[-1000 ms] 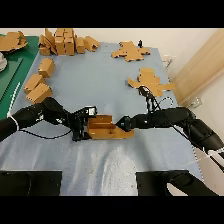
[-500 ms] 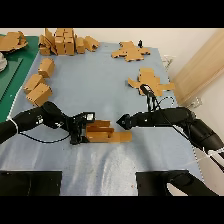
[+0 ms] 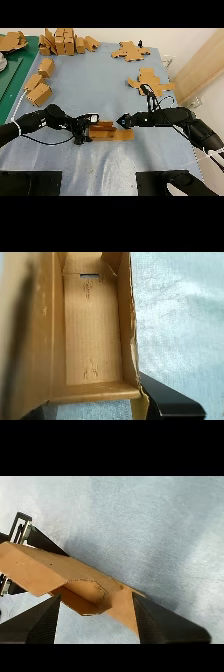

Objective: Fold the box.

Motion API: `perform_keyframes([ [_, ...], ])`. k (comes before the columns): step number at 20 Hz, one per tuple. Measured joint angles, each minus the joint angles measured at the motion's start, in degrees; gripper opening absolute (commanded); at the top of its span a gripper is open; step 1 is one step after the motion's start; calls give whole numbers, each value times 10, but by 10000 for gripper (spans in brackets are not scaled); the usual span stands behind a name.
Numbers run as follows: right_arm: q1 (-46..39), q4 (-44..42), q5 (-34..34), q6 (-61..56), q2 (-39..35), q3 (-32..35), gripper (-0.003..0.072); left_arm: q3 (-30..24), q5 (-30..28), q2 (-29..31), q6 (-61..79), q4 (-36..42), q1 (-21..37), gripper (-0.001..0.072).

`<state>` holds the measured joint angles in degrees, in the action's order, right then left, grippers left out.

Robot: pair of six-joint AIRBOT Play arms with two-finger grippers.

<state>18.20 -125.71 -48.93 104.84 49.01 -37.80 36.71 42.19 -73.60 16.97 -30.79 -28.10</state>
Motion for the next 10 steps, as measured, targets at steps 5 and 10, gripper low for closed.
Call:
perform_keyframes([
  [5,0,7,0,0,0,0,698,-17,-8,0,28,30,-1,380],
  [10,0,10,0,0,0,0,696,-25,-12,-1,60,60,-1,380],
])
